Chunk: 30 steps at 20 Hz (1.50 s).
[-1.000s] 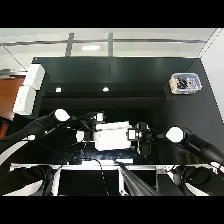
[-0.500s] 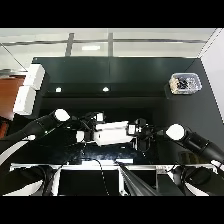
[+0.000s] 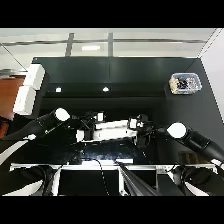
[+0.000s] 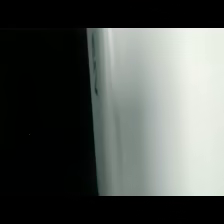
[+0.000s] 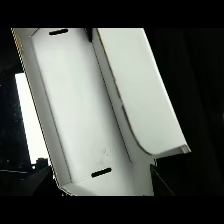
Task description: Fold the box and place the chain.
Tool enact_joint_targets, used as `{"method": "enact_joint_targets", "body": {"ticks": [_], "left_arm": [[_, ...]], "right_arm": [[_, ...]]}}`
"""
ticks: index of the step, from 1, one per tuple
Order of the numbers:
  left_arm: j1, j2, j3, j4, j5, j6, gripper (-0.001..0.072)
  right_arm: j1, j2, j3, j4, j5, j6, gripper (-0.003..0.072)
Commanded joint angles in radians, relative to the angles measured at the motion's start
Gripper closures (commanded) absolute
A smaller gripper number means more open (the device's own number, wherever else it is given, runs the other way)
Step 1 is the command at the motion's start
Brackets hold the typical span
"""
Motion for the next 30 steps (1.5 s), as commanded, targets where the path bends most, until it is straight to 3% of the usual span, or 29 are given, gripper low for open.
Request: {"method": "enact_joint_targets", "body": {"ticks": [1,8,19,30], "left_arm": [[0.000,-0.013,0.003,0.016,-0.019,0.000,0.0678],[-0.002,-0.015,0.005,0.018,-0.029,0.000,0.0678],[-0.002,-0.014,0.005,0.018,-0.029,0.000,0.0677],[-0.002,-0.016,0.007,0.011,-0.039,0.000,0.0677]], "right_arm": [[-0.043,-0.002,0.010,0.007,0.013,-0.006,-0.0007],[-0.040,-0.030,0.019,0.071,-0.041,-0.090,-0.0006],[-0.041,-0.035,0.035,0.077,0.082,-0.148,-0.0005],[-0.045,-0.134,0.035,0.176,0.181,-0.318,-0.0004]]}}
